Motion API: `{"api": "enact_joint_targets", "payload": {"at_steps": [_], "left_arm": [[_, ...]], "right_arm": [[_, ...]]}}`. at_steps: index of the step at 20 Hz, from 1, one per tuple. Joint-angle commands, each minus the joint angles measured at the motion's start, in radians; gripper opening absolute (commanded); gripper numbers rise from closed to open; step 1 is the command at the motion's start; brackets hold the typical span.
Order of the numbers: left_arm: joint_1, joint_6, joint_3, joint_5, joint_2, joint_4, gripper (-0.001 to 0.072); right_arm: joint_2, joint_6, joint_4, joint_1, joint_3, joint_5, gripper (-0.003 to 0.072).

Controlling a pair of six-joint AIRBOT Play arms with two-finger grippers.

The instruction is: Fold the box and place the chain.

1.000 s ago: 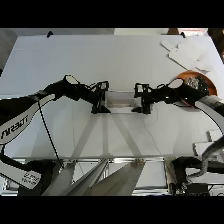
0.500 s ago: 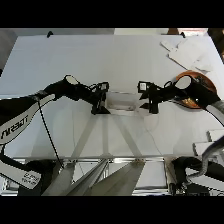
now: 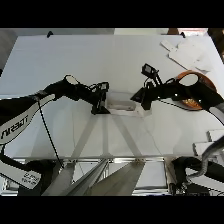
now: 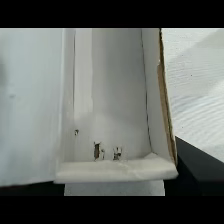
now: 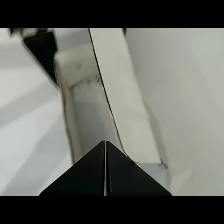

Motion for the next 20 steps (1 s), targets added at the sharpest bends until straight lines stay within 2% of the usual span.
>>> {"api": "enact_joint_targets", "payload": {"at_steps": [1,4,8,11,16,18,20], "left_arm": [[0.001,0.001,0.000,0.001,0.000,0.000,0.0209],[0.001,0.000,0.000,0.001,0.000,0.000,0.0209],[0.001,0.001,0.000,0.001,0.000,0.000,0.0209],[0.001,0.000,0.000,0.001,0.000,0.000,0.0209],[0.001,0.001,0.000,0.001,0.000,0.000,0.0209],[0.001,0.001,0.000,0.001,0.000,0.000,0.0209],[0.001,0.001,0.000,0.001,0.000,0.000,0.0209]], "right_arm": [[-0.098,0.021,0.241,0.000,0.000,-0.180,0.0007],[-0.176,0.021,0.364,0.000,0.000,-0.298,0.0007],[-0.245,0.027,0.284,0.000,0.000,-0.238,0.0007],[-0.229,0.027,0.300,-0.001,0.000,-0.187,0.0011],[-0.069,0.027,0.257,-0.001,0.000,-0.094,0.0012],[0.035,0.027,0.159,-0.001,0.000,-0.012,0.0013],[0.148,0.032,0.002,-0.001,0.000,0.037,0.0013]]}}
